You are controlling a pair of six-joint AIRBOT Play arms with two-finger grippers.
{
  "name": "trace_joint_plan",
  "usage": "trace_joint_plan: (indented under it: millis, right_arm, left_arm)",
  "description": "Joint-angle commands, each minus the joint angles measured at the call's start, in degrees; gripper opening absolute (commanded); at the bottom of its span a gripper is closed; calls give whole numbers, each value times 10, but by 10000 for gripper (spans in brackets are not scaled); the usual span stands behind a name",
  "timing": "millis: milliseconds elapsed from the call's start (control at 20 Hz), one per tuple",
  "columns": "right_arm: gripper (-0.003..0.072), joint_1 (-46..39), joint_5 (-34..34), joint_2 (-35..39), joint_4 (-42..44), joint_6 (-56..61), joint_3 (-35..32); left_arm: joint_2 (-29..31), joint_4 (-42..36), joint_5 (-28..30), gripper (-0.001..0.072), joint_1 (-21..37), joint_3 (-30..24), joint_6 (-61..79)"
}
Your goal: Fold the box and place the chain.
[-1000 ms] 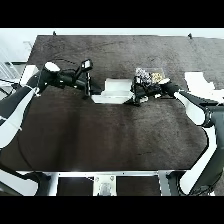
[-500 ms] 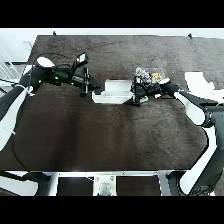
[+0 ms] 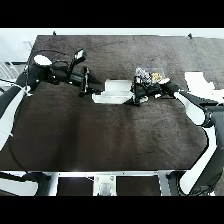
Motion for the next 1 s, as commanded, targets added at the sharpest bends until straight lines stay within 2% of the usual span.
trace_joint_plan:
  millis: [0, 50, 300, 400, 650, 700, 750, 800, 950]
  right_arm:
    - [435, 0, 0, 0, 0, 0, 0]
    - [435, 0, 0, 0, 0, 0, 0]
    - [435, 0, 0, 0, 0, 0, 0]
    - [435, 0, 0, 0, 0, 0, 0]
    - [435, 0, 0, 0, 0, 0, 0]
    - [435, 0, 0, 0, 0, 0, 0]
    - [435, 0, 0, 0, 0, 0, 0]
    - [435, 0, 0, 0, 0, 0, 0]
    - [435, 0, 0, 0, 0, 0, 0]
  left_arm:
    - [26, -11, -16, 123, 0, 0, -12]
    - [42, -11, -7, 20, 0, 0, -13]
    - [129, -11, 133, 18, 0, 0, -81]
    - [146, -11, 168, 18, 0, -2, -97]
    - [119, 25, 181, 23, -1, -49, -88]
    - [100, 38, 166, 139, -1, -53, -71]
    - [76, 43, 160, 399, -1, -53, -76]
    - [52, 45, 159, 440, -1, -53, -77]
    - [-14, 76, 165, 440, -1, -41, -75]
